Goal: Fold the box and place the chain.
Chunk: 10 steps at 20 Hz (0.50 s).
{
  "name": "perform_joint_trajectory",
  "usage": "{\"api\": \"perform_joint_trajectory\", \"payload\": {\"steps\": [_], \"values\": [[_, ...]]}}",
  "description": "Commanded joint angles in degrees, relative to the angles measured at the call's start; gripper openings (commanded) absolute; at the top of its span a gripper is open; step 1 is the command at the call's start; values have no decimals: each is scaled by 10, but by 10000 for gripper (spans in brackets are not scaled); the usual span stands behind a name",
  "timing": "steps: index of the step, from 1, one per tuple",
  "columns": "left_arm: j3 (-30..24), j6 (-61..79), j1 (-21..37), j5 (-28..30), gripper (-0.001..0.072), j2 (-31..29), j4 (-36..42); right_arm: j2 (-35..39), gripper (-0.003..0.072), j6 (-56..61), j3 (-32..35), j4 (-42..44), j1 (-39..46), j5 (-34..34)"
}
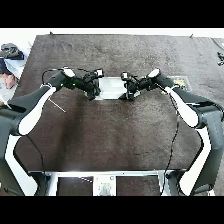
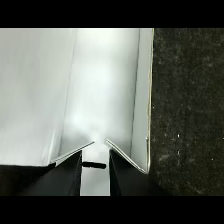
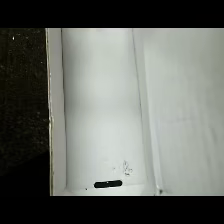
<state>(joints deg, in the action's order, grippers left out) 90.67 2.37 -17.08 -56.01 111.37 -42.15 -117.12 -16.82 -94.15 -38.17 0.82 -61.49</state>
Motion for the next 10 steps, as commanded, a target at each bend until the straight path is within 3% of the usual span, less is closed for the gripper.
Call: {"api": "perform_joint_trajectory", "payload": {"steps": [1, 6, 7, 8, 10], "values": [[0, 42, 0, -2, 185, 12, 39, 0, 269, -1, 0, 0, 0, -2], [0, 73, 0, 14, 190, 14, 70, 0, 269, -1, 0, 0, 0, -2], [0, 74, 0, 14, 317, 14, 70, 0, 269, -1, 0, 0, 0, -2], [0, 73, 0, 16, 373, 14, 70, 0, 269, -1, 0, 0, 0, -2], [0, 71, 1, 15, 374, 14, 67, 0, 269, -1, 0, 0, 0, -2]]}}
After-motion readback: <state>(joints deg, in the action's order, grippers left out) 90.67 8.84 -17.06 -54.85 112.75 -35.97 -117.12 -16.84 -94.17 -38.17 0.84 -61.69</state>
